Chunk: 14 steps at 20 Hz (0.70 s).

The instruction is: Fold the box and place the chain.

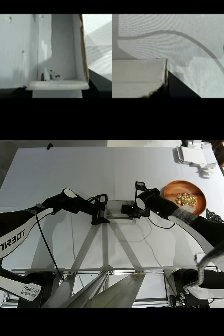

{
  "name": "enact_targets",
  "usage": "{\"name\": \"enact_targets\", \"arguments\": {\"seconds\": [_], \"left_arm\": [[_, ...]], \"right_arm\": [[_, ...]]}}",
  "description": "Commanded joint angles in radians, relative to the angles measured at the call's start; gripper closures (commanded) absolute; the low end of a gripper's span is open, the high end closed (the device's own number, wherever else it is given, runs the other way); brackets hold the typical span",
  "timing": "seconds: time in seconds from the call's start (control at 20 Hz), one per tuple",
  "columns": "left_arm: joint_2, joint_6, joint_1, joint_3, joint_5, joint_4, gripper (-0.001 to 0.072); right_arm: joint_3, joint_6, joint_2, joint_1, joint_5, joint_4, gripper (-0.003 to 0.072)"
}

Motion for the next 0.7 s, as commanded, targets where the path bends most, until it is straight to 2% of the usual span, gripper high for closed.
{"name": "enact_targets", "arguments": {"seconds": [0.0,0.05,0.1,0.25,0.5,0.65], "left_arm": [[0.000,0.003,0.000,0.000,-0.003,0.001,0.0286],[0.000,0.003,0.000,0.000,-0.003,0.001,0.0286],[0.000,0.003,0.000,0.000,-0.003,0.001,0.0286],[0.000,0.003,0.000,0.000,-0.003,0.001,0.0286],[0.000,0.003,0.000,0.000,-0.003,0.001,0.0286],[0.000,0.003,0.000,0.000,-0.003,0.001,0.0286]], "right_arm": [[0.001,-0.006,0.001,0.001,-0.005,0.000,0.0465],[0.001,-0.023,0.005,0.001,-0.002,0.000,0.0276],[0.001,-0.062,0.014,0.001,0.002,0.003,0.0170],[0.001,-0.150,0.069,-0.010,0.058,0.009,0.0154],[0.001,-0.396,0.232,-0.095,0.294,0.012,0.0154],[0.001,-0.560,0.350,-0.167,0.355,0.011,0.0154]]}}
